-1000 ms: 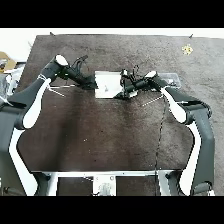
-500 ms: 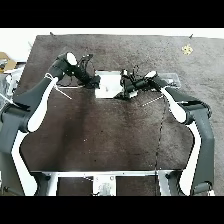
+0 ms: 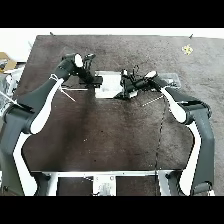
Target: Fold the box and place the chain.
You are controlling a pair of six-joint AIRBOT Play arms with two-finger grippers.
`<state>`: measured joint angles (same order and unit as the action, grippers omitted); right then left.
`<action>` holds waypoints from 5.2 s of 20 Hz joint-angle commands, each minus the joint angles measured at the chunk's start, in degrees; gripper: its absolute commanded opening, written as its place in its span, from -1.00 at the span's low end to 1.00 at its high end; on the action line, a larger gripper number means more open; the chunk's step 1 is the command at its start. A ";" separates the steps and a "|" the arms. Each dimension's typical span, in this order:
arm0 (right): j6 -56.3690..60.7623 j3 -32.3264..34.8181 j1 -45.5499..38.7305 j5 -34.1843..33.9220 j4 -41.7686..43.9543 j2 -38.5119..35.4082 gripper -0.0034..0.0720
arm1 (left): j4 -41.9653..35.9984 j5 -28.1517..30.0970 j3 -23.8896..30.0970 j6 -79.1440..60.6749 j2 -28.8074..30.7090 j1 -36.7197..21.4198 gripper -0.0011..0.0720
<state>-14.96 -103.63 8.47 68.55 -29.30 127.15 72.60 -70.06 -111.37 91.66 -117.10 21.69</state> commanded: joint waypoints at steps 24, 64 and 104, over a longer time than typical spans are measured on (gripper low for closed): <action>-0.04 -0.02 0.04 0.07 -0.02 -0.04 0.26 | 26.01 -2.80 -5.16 23.56 -4.20 9.07 -0.37; -0.04 -0.02 0.04 0.04 -0.02 -0.04 0.26 | 21.94 5.31 -5.95 -21.68 13.42 5.16 0.34; -0.04 -0.02 0.04 0.07 0.00 -0.04 0.26 | -48.22 -10.38 5.31 -113.22 -10.88 -16.28 1.00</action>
<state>-15.03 -103.63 8.47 68.58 -29.34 127.15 24.86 -80.07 -106.06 -20.64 -127.42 4.84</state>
